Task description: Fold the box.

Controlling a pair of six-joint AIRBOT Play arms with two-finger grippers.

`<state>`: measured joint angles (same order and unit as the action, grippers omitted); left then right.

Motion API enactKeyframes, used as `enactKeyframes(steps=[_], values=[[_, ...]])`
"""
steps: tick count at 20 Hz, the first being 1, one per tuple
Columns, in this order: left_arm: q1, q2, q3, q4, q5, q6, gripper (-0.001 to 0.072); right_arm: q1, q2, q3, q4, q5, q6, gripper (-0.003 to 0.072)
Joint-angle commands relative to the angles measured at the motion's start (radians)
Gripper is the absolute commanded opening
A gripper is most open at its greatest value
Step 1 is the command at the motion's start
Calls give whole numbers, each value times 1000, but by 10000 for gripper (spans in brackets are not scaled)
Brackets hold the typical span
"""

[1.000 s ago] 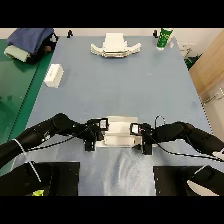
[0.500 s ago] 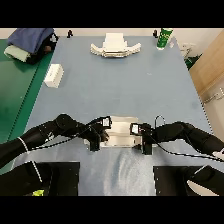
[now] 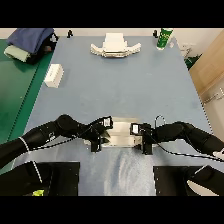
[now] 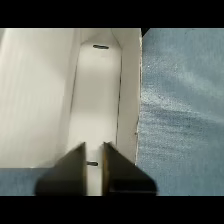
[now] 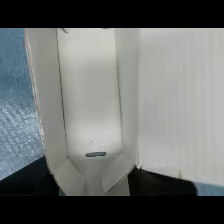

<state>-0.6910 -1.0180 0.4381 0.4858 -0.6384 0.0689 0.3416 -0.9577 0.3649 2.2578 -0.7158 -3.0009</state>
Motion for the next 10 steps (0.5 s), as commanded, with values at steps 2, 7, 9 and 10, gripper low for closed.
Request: enactKeyframes(steps=[2,7,9,10], values=[[3,60,9,262,0,-313,15,1,-1,0,2,0,0,507],[5,312,10,733,-93,-988,14,1,-1,0,1,0,0,507],[35,429,10,943,-175,-1373,15,1,-1,0,1,0,0,507],[70,473,10,1064,-237,-1619,15,1,-1,0,1,0,0,507]])
